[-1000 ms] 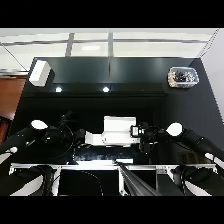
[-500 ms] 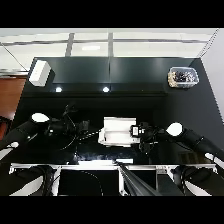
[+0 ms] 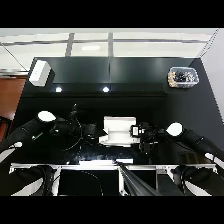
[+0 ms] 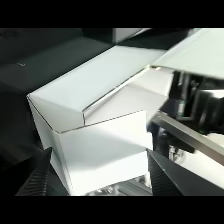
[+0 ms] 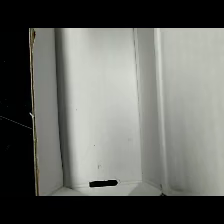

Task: Fold the box and place the chain.

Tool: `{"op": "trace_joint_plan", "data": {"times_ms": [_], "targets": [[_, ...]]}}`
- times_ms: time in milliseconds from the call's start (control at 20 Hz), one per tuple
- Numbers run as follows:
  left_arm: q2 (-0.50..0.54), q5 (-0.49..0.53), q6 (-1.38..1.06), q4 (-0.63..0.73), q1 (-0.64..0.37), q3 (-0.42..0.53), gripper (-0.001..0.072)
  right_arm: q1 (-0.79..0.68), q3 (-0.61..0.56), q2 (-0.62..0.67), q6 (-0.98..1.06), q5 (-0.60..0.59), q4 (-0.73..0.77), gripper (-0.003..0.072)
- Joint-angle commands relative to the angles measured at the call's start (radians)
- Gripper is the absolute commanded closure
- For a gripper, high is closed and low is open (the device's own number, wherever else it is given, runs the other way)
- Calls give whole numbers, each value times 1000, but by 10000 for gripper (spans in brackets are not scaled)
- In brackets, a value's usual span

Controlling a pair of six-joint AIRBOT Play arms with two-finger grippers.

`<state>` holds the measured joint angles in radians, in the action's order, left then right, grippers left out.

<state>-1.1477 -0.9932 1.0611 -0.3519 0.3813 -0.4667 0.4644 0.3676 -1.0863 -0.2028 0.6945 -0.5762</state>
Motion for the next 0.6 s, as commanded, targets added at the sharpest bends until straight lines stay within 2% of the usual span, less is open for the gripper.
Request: {"op": "trace_joint_plan", "data": {"times_ms": [0,300,550], "targets": [[0,106,60,-52,74,-3,25,1,1,1,0,0,0,262],[0,199,196,-169,147,-25,31,1,1,1,0,0,0,262],[0,200,455,-445,210,-109,38,1,1,1,0,0,0,262]]}}
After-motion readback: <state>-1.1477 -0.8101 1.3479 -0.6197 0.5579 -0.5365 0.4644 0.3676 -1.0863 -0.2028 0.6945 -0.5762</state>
